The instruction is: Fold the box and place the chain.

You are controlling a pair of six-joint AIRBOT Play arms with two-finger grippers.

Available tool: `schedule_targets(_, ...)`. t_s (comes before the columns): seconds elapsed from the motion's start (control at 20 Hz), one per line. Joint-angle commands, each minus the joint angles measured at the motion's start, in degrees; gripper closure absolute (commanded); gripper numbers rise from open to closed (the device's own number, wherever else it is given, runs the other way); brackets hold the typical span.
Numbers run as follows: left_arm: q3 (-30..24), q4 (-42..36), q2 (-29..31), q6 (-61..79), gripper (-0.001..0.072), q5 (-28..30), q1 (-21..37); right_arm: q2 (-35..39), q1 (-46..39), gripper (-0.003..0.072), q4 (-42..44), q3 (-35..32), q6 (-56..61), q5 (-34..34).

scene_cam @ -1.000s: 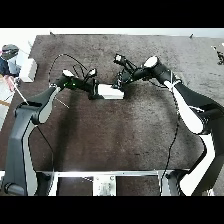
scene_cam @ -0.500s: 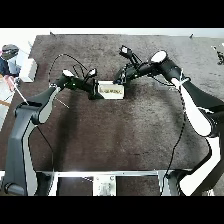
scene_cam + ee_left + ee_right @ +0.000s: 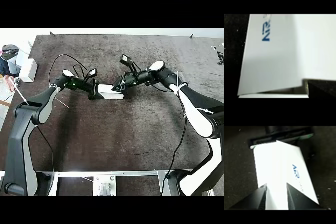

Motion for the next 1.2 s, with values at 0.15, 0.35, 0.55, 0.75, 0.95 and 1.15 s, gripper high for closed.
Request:
schedule_targets(0.15,0.00,0.02,-0.04,0.00,0.0265,0.02,0.07,0.13,1.66,0.0381,1.18,-2.91,-9.49,-5.22)
schedule_targets(0.35,0.02,0.00,-0.04,0.02,0.0264,0.02,0.07,-0.35,1.62,0.0267,-1.49,-2.89,-11.13,-6.19)
schedule_targets(0.55,0.02,0.00,-0.04,0.00,0.0264,0.02,0.07,-0.81,1.62,0.0267,-2.27,-2.89,-11.17,-10.14)
schedule_targets(0.75,0.02,0.00,-0.04,0.00,0.0265,0.02,0.07,-0.61,1.62,0.0267,-2.25,-2.71,-12.20,-12.15)
schedule_targets(0.95,0.02,0.00,-0.04,0.00,0.0264,0.02,0.07,1.16,1.62,0.0283,-2.03,-2.54,-12.20,-12.11)
schedule_targets(1.15,0.02,0.02,-0.04,0.00,0.0265,0.02,0.07,2.32,1.62,0.0351,-2.08,-2.49,-12.17,-12.13)
